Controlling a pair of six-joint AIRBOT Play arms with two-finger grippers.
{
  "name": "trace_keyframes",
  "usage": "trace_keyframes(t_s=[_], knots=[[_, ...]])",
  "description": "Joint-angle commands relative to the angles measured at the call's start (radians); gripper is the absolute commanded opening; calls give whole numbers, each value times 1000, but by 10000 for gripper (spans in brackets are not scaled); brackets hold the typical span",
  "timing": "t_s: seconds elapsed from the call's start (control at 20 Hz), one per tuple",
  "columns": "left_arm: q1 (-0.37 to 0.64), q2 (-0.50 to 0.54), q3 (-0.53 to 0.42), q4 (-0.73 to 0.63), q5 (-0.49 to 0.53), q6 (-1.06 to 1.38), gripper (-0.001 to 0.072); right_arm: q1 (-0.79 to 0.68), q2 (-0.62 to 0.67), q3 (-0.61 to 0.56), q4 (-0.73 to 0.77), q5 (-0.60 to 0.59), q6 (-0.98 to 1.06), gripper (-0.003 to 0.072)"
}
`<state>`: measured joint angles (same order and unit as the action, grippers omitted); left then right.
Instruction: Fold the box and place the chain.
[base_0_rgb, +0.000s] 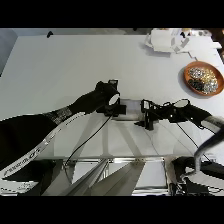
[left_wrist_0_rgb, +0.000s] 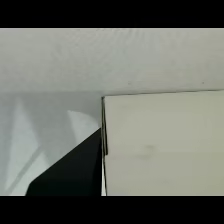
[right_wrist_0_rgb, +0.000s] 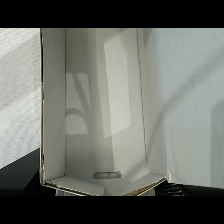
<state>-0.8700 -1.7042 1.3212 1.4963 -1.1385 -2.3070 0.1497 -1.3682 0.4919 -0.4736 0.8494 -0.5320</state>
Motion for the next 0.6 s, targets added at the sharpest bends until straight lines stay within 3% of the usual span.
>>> trace_keyframes(t_s=[0.0,0.05,0.1,0.3,0.35,0.45,0.55], knots=[[-2,-14,2,2,-26,2,122,0,1,0,0,0,0,399],[-3,-21,2,2,-40,3,30,0,1,0,0,1,0,399],[-5,-26,2,1,-49,2,4,0,1,0,0,1,0,399],[-4,-26,2,1,-48,3,17,0,1,0,0,1,0,399],[-3,-25,2,1,-48,3,77,0,1,0,0,1,0,399],[5,-13,2,0,-48,4,316,0,1,0,0,1,0,399],[28,18,2,-3,-52,32,323,0,1,0,0,0,0,399]])
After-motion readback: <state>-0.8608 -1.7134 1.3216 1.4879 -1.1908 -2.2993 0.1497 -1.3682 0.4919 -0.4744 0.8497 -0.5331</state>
